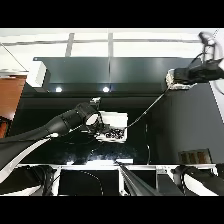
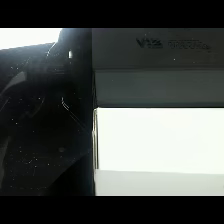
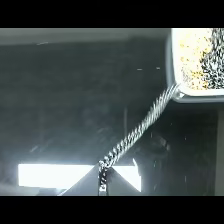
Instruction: Fold the box and place the chain.
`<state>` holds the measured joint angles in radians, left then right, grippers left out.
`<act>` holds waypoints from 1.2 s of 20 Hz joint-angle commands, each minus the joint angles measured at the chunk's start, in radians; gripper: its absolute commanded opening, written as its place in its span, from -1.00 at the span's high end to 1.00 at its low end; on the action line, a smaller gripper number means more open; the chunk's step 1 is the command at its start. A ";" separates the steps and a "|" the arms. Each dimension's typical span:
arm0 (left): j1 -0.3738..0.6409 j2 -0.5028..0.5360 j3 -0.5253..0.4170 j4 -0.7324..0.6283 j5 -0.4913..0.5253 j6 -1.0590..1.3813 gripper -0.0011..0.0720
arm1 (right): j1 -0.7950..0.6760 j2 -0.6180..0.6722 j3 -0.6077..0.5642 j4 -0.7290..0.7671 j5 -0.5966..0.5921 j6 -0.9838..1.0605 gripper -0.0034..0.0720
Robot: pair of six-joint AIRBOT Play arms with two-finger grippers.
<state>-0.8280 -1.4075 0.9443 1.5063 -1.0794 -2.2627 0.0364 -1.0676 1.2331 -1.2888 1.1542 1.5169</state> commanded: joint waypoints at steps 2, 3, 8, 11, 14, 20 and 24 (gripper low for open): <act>0.000 -0.001 0.000 0.000 0.001 0.000 0.89 | 0.050 0.233 0.001 0.188 0.247 -0.075 0.89; 0.000 -0.001 0.000 0.000 0.000 0.000 0.89 | 0.080 0.244 0.001 0.257 0.281 -0.091 0.89; 0.000 -0.001 0.000 0.000 0.000 0.000 0.89 | 0.315 0.242 -0.008 0.418 0.232 -0.094 0.89; 0.000 -0.001 0.000 0.000 0.000 0.000 0.89 | 0.444 0.236 -0.008 0.537 0.111 -0.073 0.89; 0.000 -0.001 0.000 0.000 0.000 0.000 0.89 | 0.521 0.225 -0.008 0.556 0.035 -0.073 0.89; 0.000 -0.001 0.000 0.000 0.000 0.000 0.89 | 0.536 0.203 0.018 0.638 -0.092 -0.099 0.89; 0.000 -0.001 0.000 0.000 0.000 0.000 0.89 | 0.530 0.194 0.035 0.593 -0.095 -0.093 0.89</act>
